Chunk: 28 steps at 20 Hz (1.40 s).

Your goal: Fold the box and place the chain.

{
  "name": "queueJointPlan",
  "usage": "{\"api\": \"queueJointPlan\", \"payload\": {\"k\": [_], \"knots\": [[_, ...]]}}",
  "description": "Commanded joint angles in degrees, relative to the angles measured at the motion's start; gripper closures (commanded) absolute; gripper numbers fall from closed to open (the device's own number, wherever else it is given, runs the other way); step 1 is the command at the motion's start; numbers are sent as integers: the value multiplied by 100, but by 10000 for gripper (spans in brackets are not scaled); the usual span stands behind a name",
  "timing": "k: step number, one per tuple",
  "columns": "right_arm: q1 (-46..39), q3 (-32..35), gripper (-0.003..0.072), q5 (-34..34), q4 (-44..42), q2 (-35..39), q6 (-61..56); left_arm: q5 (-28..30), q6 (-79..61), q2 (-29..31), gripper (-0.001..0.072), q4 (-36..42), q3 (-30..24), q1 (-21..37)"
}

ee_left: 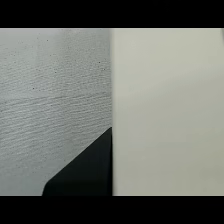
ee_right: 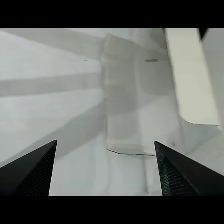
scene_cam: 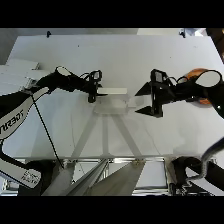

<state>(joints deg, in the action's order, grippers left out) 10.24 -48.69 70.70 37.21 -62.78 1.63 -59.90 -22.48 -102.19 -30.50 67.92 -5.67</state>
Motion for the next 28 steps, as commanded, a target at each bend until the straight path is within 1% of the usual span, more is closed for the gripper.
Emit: {"api": "queueJointPlan", "payload": {"k": [1,2,4,6,7,8,9,12,14,16,17,19,22,23,26,28], "knots": [[389,245,0,-192,63,9,22,-2,0,0,694,2,0,0],[461,417,0,-516,94,4,31,-11,0,0,694,2,0,0],[557,859,0,-1484,195,2,83,-11,0,0,694,2,0,0],[632,1320,0,-2516,201,2,654,-11,0,2,694,2,0,0],[658,1464,0,-2931,166,2,861,-11,0,2,694,2,0,0],[675,1510,0,-3117,157,-7,981,-11,0,0,694,0,0,0],[684,1510,0,-3191,131,-37,1147,-13,0,2,694,2,0,0],[684,1510,0,-3292,-332,-337,1554,-13,0,2,694,2,0,0],[723,1510,0,-3279,-354,-671,1537,-13,0,2,694,2,0,0],[944,1510,0,-3338,-367,-909,1543,-13,0,2,694,2,0,0],[1054,1510,0,-3447,-470,-992,1547,-13,0,2,694,2,0,-2],[1182,1508,0,-3637,-949,-1143,1703,-13,0,2,694,2,0,-2],[1213,1499,0,-3860,-1644,-1180,1834,-13,0,2,694,2,0,-2],[1213,1499,0,-4083,-1816,-1180,1827,-13,0,2,694,2,0,-2],[1213,1421,0,-4782,-1908,-1180,1521,-13,0,2,694,2,0,-4],[1213,1285,0,-4787,-1906,-1180,1513,-15,0,2,694,2,0,-4]]}}
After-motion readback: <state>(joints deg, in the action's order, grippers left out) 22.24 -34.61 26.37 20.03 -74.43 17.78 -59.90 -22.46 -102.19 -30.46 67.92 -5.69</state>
